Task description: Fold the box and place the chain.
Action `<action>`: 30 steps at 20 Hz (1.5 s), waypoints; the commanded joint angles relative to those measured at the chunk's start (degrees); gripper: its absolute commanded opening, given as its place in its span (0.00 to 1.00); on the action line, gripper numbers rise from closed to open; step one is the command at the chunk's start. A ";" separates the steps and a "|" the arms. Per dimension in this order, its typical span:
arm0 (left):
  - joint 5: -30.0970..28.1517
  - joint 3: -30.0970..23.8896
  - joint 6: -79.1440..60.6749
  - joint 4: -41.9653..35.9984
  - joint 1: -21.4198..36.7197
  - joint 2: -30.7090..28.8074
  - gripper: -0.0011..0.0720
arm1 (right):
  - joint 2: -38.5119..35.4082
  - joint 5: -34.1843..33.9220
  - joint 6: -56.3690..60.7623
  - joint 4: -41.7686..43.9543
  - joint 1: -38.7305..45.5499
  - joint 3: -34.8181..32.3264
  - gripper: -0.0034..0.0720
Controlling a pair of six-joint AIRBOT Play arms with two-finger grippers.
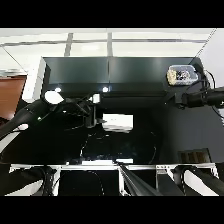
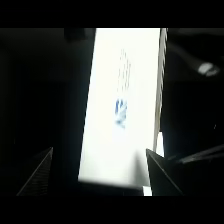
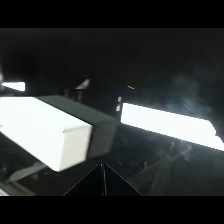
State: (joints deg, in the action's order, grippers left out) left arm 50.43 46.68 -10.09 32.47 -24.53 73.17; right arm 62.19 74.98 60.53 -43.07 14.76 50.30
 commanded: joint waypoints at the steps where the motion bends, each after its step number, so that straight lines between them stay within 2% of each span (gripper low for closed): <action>1: -1.09 4.66 1.81 -4.11 -5.22 3.87 0.99 | -0.61 -2.75 0.74 -1.11 1.51 -3.15 0.06; 5: -0.48 12.39 6.29 -4.11 -8.83 12.70 0.99 | -0.61 -2.29 0.72 -0.94 1.53 -5.16 0.06; 8: 3.37 15.74 10.99 -3.23 -8.61 16.83 0.99 | -0.61 -2.62 0.68 -0.94 1.53 -5.16 0.06; 12: 5.92 15.98 16.41 4.26 -8.72 17.75 0.99 | -0.61 -3.17 0.68 -0.94 1.53 -5.16 0.06; 17: 8.96 16.44 16.28 4.44 -9.05 17.75 0.99 | -0.61 -3.65 0.70 -0.94 1.53 -5.14 0.06; 20: 7.91 17.00 13.46 5.57 -9.53 17.73 0.99 | -0.61 -3.67 0.70 -0.94 1.53 -5.14 0.06; 24: 5.03 17.05 13.25 11.74 -10.80 17.77 0.99 | -0.61 -3.67 0.72 -0.94 1.53 -5.16 0.06; 27: -0.57 16.87 14.23 15.23 -12.81 18.14 0.98 | -0.61 -3.72 0.72 -0.92 1.53 -5.16 0.06; 28: -4.20 16.96 20.31 15.17 -13.57 18.10 0.81 | -0.61 -3.69 0.74 -0.94 1.53 -5.14 0.06; 29: -7.32 17.53 29.29 15.82 -13.99 17.79 0.58 | -0.61 -3.63 0.74 -0.94 1.53 -5.16 0.06; 30: -7.26 18.36 35.78 16.70 -13.75 17.29 0.47 | -0.61 -3.65 0.74 -0.94 1.53 -5.16 0.06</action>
